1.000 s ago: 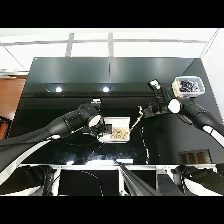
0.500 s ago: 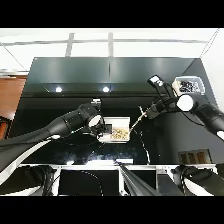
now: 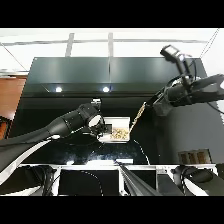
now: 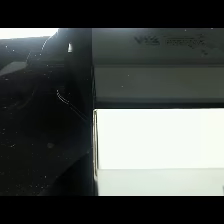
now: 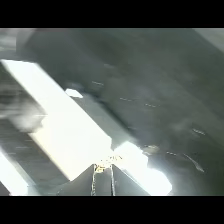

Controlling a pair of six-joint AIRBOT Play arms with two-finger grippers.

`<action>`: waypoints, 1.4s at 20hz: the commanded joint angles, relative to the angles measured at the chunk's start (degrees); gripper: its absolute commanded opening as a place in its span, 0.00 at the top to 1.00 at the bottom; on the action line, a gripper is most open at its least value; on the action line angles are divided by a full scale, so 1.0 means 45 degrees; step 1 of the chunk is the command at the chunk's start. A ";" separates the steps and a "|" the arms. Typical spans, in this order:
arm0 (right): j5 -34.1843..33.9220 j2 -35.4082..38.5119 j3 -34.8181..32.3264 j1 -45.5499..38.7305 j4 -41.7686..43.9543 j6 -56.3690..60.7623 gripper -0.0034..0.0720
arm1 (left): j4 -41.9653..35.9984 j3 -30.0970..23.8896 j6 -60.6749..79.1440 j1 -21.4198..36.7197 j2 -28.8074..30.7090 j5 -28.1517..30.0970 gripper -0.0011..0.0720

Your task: Fold the box and place the chain.

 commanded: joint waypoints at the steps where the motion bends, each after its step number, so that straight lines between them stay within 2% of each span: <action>1: 0.1894 0.0214 0.1375 0.0005 0.2739 0.0068 0.95 | 0.0000 -0.0005 0.0005 0.0010 0.0005 0.0005 0.95; 8: 0.1778 0.0214 0.1462 0.0010 0.5605 -0.0612 0.95 | 0.0005 -0.0005 0.0005 0.0010 0.0005 0.0005 0.95; 11: 0.1428 0.0053 0.1452 0.0306 0.5561 -0.0651 0.95 | 0.0000 -0.0005 0.0005 0.0010 0.0005 0.0010 0.95; 14: 0.0889 -0.0267 0.1151 0.1229 0.4109 -0.0573 0.95 | 0.0000 -0.0005 0.0005 0.0010 0.0005 0.0005 0.95; 16: 0.0219 -0.0355 0.0141 0.1647 0.3371 -0.0248 0.95 | 0.0000 -0.0005 0.0005 0.0010 0.0005 0.0005 0.95; 19: -0.0520 -0.0544 -0.1802 0.1987 0.3298 -0.0214 0.95 | 0.0005 -0.0005 0.0005 0.0010 0.0005 0.0010 0.95; 22: -0.2181 -0.0617 -0.3531 0.2045 0.3293 -0.0214 0.95 | 0.0000 -0.0005 0.0005 0.0010 0.0005 0.0005 0.95; 25: -0.3609 -0.0636 -0.4726 0.2050 0.3313 -0.0262 0.95 | 0.0005 -0.0005 0.0005 0.0010 0.0005 0.0010 0.95; 28: -0.3871 -0.0656 -0.5357 0.2050 0.3342 -0.0243 0.92 | 0.0005 -0.0005 0.0005 0.0010 0.0005 0.0010 0.95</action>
